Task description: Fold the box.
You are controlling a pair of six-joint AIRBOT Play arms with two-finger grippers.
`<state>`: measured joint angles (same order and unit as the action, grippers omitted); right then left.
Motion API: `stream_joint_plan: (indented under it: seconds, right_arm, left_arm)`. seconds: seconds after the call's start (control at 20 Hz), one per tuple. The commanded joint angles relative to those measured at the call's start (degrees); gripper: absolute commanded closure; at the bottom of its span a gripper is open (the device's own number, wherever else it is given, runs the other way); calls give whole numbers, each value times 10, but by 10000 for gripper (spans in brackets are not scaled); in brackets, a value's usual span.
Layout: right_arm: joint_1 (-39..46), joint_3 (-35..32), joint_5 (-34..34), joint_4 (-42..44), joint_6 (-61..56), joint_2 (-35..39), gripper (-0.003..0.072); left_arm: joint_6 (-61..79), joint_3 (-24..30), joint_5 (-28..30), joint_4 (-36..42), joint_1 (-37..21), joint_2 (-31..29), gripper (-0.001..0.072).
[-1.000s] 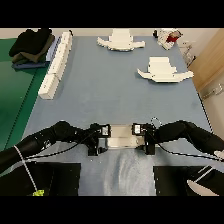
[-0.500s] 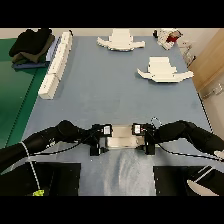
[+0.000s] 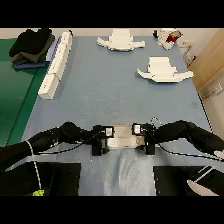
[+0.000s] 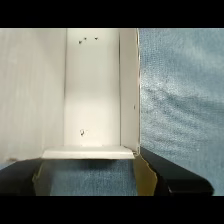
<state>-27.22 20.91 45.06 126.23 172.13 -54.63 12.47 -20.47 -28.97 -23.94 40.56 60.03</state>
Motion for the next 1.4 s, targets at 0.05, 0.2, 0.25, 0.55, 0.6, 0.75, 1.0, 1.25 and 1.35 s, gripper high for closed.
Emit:
stream_joint_plan:
  seconds: [0.05, 0.2, 0.25, 0.55, 0.6, 0.75, 1.0, 1.25, 1.35]
  right_arm:
    - [0, 0, 0, 0, 0, 0, 216]
    - [0, 0, 0, 0, 0, 0, 217]
    - [0, 0, 0, 0, 0, 0, 216]
    - [0, 0, 0, 0, 0, 0, 217]
    - [0, 0, 0, 0, 0, 0, 217]
    - [0, 0, 0, 0, 0, 0, 217]
    - [0, 0, 0, 0, 0, 0, 217]
    - [0, 0, 0, 0, 0, 0, 217]
    - [0, 0, 0, 0, 0, 0, 217]
  left_arm:
    - [4, 0, 20, 9, 7, 4, 13]
    - [27, 0, 19, 37, 7, 4, 14]
    - [37, 0, 18, 47, 7, 4, 14]
    - [46, 0, 15, 49, 7, 4, 15]
    - [46, 0, 15, 49, 7, 4, 15]
    - [46, 0, 14, 49, 7, 4, 14]
    - [45, 1, 14, 47, 7, 4, 264]
    - [45, 1, 14, 47, 7, 4, 263]
    - [45, 1, 14, 47, 7, 4, 263]
